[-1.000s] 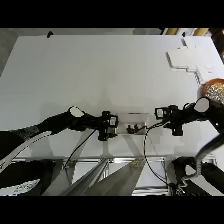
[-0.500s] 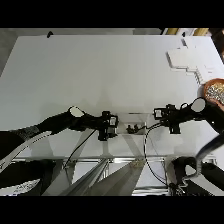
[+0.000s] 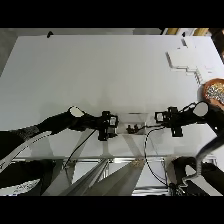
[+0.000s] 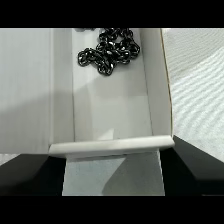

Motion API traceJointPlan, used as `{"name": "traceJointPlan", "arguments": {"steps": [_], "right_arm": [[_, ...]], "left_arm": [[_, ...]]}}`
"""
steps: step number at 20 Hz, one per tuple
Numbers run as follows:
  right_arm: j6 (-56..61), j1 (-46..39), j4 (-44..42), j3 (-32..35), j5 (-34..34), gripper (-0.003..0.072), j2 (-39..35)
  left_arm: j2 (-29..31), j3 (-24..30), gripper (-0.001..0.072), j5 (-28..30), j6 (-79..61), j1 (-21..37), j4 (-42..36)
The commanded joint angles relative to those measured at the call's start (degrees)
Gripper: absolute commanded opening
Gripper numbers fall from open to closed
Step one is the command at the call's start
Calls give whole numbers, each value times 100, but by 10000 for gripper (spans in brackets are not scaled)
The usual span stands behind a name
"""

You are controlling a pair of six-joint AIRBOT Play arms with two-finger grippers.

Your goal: Fold the box and place the chain.

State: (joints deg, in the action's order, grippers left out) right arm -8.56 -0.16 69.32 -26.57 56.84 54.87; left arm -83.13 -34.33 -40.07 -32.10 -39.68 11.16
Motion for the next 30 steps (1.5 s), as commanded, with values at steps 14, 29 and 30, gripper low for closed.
{"name": "traceJointPlan", "arguments": {"steps": [14,29,30], "right_arm": [[254,1665,-3252,9,721,18,-2293],[278,2509,-2205,7,-212,212,-1403],[275,2404,-2094,7,-146,212,-1576]], "left_arm": [[7,2,372,2,-2,2,0],[7,2,372,2,-2,2,0],[4,2,372,2,-2,2,2]]}}
